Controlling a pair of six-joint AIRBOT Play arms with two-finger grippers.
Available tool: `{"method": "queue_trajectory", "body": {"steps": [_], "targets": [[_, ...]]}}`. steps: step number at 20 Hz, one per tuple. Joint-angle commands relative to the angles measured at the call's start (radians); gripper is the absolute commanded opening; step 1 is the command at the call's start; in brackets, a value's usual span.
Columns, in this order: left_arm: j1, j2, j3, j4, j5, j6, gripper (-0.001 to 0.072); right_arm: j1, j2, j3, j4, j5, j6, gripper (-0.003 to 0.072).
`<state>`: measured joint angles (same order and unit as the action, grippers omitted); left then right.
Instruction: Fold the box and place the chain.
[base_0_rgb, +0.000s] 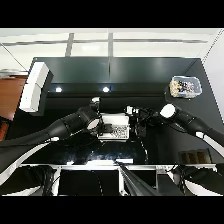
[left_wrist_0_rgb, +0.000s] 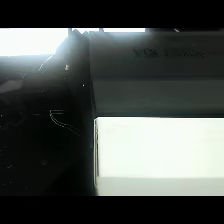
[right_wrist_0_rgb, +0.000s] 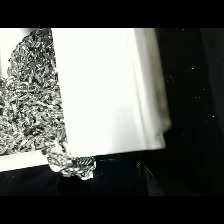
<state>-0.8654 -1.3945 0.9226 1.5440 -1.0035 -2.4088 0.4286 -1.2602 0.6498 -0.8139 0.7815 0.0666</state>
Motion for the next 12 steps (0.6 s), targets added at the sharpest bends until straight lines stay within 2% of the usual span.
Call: {"method": "queue_trajectory", "body": {"steps": [1,6,8,10,11,12], "targets": [[-0.001,0.0,0.001,0.0,0.001,0.0,0.0033,0.004,-0.002,0.0,0.0,-0.003,-0.001,0.0589],[-0.001,0.0,0.001,0.0,0.0,0.0,0.0033,0.022,-0.035,0.0,-0.008,-0.008,-0.001,0.0587],[0.0,0.0,0.001,0.001,0.0,0.0,0.0033,0.022,-0.035,0.0,-0.02,-0.01,0.0,0.0398],[0.0,0.0,0.001,0.003,0.001,0.0,0.0033,0.022,-0.035,0.0,-0.033,-0.008,0.001,0.0315],[0.0,0.0,0.001,0.004,0.0,0.0,0.0033,0.022,-0.035,0.0,-0.037,-0.008,0.001,0.0155],[0.0,0.0,0.001,0.004,0.0,0.0,0.0033,0.022,-0.035,0.0,-0.036,-0.008,0.002,0.0045]]}}
